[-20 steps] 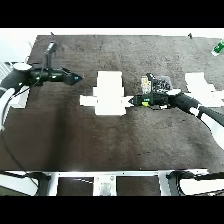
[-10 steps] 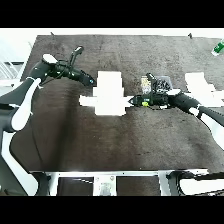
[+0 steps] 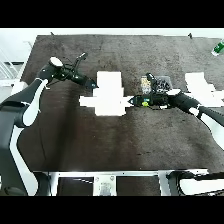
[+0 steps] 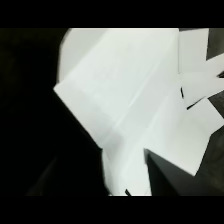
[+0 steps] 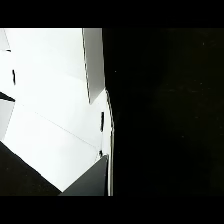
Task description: Fold the box and place the chain.
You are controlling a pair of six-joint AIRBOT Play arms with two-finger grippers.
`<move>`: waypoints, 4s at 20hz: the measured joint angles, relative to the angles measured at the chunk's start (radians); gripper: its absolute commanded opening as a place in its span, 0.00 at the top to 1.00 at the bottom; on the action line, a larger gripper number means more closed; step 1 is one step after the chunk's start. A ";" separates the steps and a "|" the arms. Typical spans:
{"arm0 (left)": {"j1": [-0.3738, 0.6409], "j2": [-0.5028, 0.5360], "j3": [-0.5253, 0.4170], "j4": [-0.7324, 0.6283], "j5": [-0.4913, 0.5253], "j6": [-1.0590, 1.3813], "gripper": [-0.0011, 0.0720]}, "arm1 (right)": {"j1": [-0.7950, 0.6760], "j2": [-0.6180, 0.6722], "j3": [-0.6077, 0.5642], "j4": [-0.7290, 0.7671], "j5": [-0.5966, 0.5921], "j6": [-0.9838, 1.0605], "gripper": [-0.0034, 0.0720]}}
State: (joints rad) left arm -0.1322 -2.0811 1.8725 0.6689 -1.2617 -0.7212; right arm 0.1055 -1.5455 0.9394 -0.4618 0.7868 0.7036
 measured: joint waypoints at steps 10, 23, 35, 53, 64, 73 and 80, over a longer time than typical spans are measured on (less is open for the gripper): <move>-0.001 -0.040 0.007 -0.101 -0.097 0.015 0.24 | 0.000 0.000 0.000 0.000 0.013 -0.006 0.94; -0.020 -0.048 0.007 -0.119 -0.099 0.040 0.55 | -0.001 0.000 0.000 0.000 0.015 -0.009 0.94; -0.019 -0.048 0.007 -0.105 -0.117 0.079 0.84 | -0.001 0.000 0.005 -0.001 0.015 -0.009 0.94; -0.020 -0.022 -0.008 -0.110 -0.250 0.513 0.96 | -0.166 0.091 0.007 0.014 0.048 -0.008 0.64; -0.020 0.122 -0.319 -0.183 0.044 0.885 0.96 | -0.200 0.101 0.007 0.016 0.066 -0.008 0.64; -0.021 0.116 -0.384 -0.204 0.113 1.050 0.96 | -0.189 0.101 0.007 0.030 0.066 -0.008 0.64; -0.020 0.113 -0.387 -0.206 0.121 1.088 0.96 | -0.188 0.101 0.006 0.034 0.066 -0.008 0.64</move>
State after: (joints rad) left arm -0.1524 -1.9682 1.4857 0.4629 -1.1408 0.3672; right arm -0.0826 -1.4445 0.9451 -0.4282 0.8528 0.6952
